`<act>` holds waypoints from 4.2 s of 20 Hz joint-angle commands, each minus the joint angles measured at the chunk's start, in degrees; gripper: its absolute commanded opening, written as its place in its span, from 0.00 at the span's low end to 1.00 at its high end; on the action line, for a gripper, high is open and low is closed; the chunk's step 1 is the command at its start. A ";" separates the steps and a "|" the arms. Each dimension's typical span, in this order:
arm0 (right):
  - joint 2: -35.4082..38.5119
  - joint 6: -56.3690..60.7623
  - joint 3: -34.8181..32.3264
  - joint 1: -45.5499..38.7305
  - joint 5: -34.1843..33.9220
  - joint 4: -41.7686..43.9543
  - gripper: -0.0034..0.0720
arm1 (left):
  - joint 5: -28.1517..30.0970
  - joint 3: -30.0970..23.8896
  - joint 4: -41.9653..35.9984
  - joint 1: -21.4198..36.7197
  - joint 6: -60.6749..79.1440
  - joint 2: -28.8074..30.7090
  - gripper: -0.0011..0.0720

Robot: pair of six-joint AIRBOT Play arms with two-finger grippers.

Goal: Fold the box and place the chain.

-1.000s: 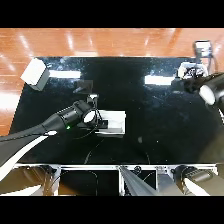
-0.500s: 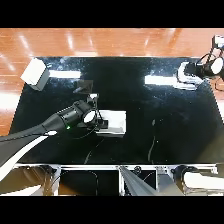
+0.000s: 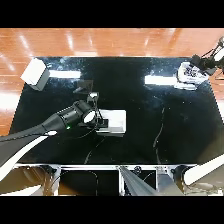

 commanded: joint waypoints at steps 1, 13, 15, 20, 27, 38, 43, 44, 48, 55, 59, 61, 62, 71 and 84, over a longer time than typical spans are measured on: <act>-3.50 0.83 3.17 -1.64 1.73 0.70 0.86 | 0.50 0.02 0.09 0.02 0.00 -0.04 0.04; -6.80 -0.11 3.43 -1.57 1.86 0.81 0.82 | 0.35 0.02 -0.13 0.02 -0.02 -0.02 0.04; -6.82 -0.52 3.43 -1.57 1.01 0.81 0.67 | 0.33 0.02 -0.11 0.02 -0.02 -0.02 0.04; -6.82 -3.23 3.43 -1.55 0.55 1.81 0.13 | 0.50 0.02 -0.13 0.02 -0.02 -0.02 0.04; -6.38 -5.46 6.16 -1.57 3.56 5.92 0.09 | 0.52 0.02 -0.11 0.02 -0.02 -0.02 0.04; 17.25 -9.97 7.45 -1.36 4.44 5.92 0.09 | 1.99 0.02 -1.40 0.00 0.00 0.00 0.04; 33.33 -14.25 7.45 0.94 5.44 5.92 0.09 | 1.97 0.02 -1.40 -0.20 0.02 0.00 0.04; 36.24 -15.13 7.45 1.68 5.77 5.92 0.09 | 1.99 0.02 -1.42 -0.26 0.04 0.00 0.04; 47.21 -15.74 7.43 5.75 8.96 5.92 0.09 | 2.01 0.02 -1.36 -0.42 0.07 0.00 0.04; 59.32 -16.83 7.43 15.41 14.43 8.98 0.09 | 2.99 0.02 -1.42 -0.48 0.28 0.00 0.04; 61.77 -18.10 7.41 23.19 18.53 16.55 0.10 | 3.45 0.02 -1.40 -0.46 0.28 0.00 0.04; 61.92 -18.71 7.41 27.30 18.14 19.17 0.10 | 3.45 0.02 -1.40 -0.46 0.28 0.00 0.04; 61.92 -18.73 7.41 29.29 17.49 19.93 0.10 | 3.45 0.02 -1.40 -0.46 0.31 0.00 0.04; 60.41 -20.09 7.39 45.70 10.32 20.06 0.10 | 3.34 0.02 -1.42 -0.48 0.31 0.00 0.04; 50.01 -25.59 7.41 51.19 -11.47 23.04 0.10 | 3.06 0.02 -1.42 -0.46 0.28 -0.02 0.04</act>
